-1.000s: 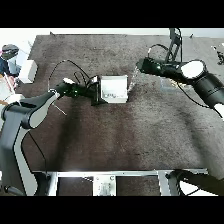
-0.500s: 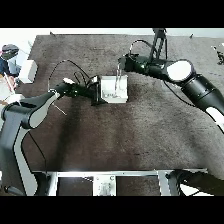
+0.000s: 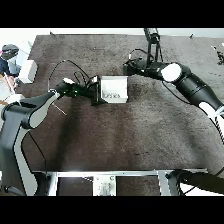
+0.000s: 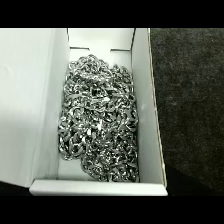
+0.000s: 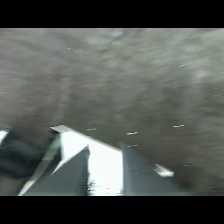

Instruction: Fold the box and place the chain.

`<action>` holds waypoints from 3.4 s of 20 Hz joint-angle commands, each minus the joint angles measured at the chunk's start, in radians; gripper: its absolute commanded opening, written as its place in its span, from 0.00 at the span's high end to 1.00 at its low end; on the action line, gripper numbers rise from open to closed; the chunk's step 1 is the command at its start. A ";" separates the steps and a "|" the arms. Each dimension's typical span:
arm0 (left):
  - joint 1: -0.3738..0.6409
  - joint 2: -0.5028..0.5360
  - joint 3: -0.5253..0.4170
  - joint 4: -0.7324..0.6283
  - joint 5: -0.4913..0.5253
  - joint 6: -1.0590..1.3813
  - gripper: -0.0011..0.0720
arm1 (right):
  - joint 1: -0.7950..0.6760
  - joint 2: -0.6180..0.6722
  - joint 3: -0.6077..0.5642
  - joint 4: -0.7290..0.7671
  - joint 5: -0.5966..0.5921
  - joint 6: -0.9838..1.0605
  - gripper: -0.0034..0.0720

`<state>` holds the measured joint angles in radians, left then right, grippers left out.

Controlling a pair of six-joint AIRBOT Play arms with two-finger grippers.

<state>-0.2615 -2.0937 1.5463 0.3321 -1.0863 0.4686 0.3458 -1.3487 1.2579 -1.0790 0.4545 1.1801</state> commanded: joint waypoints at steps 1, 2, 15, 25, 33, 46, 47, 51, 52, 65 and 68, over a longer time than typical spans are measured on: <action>0.000 0.000 0.000 0.000 0.000 0.000 0.59 | -0.099 -0.035 0.034 0.030 0.080 -0.219 0.85; 0.000 0.000 0.000 0.000 0.000 0.000 0.60 | -0.135 -0.071 0.071 0.106 0.162 -0.325 0.85; 0.000 0.000 0.000 0.000 0.000 0.000 0.60 | -0.298 -0.591 0.493 0.590 0.752 -0.924 0.85; 0.000 0.000 0.000 0.000 0.000 0.000 0.60 | -0.238 -0.595 0.493 0.588 0.970 -1.119 0.72; 0.000 0.000 0.000 0.000 0.000 0.000 0.60 | -0.203 -0.592 0.492 0.550 0.953 -1.152 0.73; 0.000 0.000 0.000 0.000 -0.003 0.000 0.60 | -0.211 -0.472 0.274 0.583 0.735 -1.256 0.54; 0.000 0.000 0.000 0.000 -0.003 0.000 0.60 | -0.209 -0.472 0.269 0.587 0.762 -1.267 0.50; 0.000 0.000 0.000 0.000 -0.003 0.000 0.60 | -0.195 -0.472 0.269 0.584 0.806 -1.267 0.50; 0.000 0.000 0.000 0.000 -0.003 0.000 0.60 | -0.185 -0.472 0.268 0.567 0.805 -1.269 0.50; 0.000 0.000 0.000 0.000 -0.003 0.000 0.60 | -0.153 -0.506 0.267 0.477 0.663 -1.301 0.50; 0.000 0.000 0.000 0.000 -0.003 0.000 0.60 | -0.153 -0.505 0.288 0.492 0.659 -1.296 0.50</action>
<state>-0.2615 -2.0941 1.5463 0.3309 -1.0889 0.4664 0.1932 -1.8492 1.5330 -0.5926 1.1370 -0.1204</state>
